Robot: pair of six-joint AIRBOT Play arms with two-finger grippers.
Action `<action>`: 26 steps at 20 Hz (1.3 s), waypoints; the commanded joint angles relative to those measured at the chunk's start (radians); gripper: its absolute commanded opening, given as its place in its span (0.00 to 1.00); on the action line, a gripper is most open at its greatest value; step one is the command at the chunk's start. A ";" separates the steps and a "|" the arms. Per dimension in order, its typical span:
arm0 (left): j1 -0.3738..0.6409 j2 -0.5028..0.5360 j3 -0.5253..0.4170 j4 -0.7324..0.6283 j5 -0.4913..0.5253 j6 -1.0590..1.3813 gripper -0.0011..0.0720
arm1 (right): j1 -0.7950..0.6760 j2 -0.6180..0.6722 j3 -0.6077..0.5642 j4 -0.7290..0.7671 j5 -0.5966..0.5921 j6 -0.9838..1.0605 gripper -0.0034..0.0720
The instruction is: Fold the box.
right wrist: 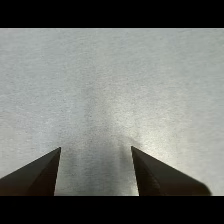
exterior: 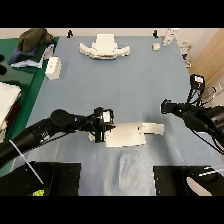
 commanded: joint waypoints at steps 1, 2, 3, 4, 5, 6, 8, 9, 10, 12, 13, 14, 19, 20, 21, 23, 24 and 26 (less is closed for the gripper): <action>-0.051 0.001 -0.063 -0.018 0.062 0.030 0.02 | 0.000 0.001 0.001 0.000 0.000 0.008 0.93; -0.051 -0.014 -0.063 -0.018 0.063 0.031 0.03 | 0.000 0.001 0.001 0.000 0.000 0.008 0.93; -0.051 -0.030 -0.063 -0.018 0.075 0.031 0.03 | 0.000 0.001 0.001 0.006 0.000 0.008 0.93; -0.051 -0.042 -0.063 -0.018 0.084 0.031 0.03 | 0.000 0.001 0.001 0.008 0.000 0.008 0.93; -0.050 -0.047 -0.063 -0.017 0.088 0.031 0.03 | 0.000 0.001 0.001 0.012 0.000 0.008 0.93; -0.050 -0.047 -0.058 -0.014 0.086 0.029 0.03 | 0.000 0.001 0.001 0.013 -0.001 0.008 0.93; -0.031 -0.038 -0.019 0.045 0.041 -0.032 0.03 | 0.000 0.001 0.001 0.013 -0.001 0.008 0.92; -0.002 -0.036 0.018 0.103 -0.021 -0.102 0.03 | 0.000 0.001 0.001 0.014 -0.001 0.008 0.92; 0.034 -0.040 0.056 0.166 -0.085 -0.164 0.03 | 0.000 0.001 0.001 0.015 -0.001 0.008 0.92; 0.116 -0.068 0.130 0.256 -0.195 -0.220 0.03 | 0.000 0.001 0.001 0.023 -0.001 0.008 0.92; 0.155 -0.098 0.165 0.259 -0.260 -0.220 0.03 | 0.000 0.001 0.001 0.025 -0.001 0.008 0.92; 0.185 -0.135 0.198 0.259 -0.315 -0.220 0.03 | 0.000 0.001 0.001 0.025 -0.001 0.008 0.92; 0.230 -0.318 0.318 0.191 -0.455 -0.202 0.03 | 0.000 0.001 0.000 0.026 -0.001 0.008 0.92; 0.230 -0.333 0.319 0.135 -0.456 -0.177 0.03 | 0.000 0.001 -0.001 0.029 -0.001 0.008 0.92; 0.230 -0.340 0.319 0.092 -0.454 -0.158 0.03 | 0.000 0.001 -0.002 0.030 -0.001 0.008 0.92; 0.230 -0.340 0.319 0.065 -0.454 -0.156 0.03 | 0.000 0.000 -0.002 0.032 -0.001 0.008 0.92; 0.230 -0.340 0.318 0.074 -0.456 -0.158 0.03 | 0.000 0.000 -0.002 0.032 -0.001 0.008 0.92; 0.230 -0.340 0.312 0.082 -0.464 -0.164 0.03 | 0.000 0.000 -0.002 0.032 -0.001 0.008 0.92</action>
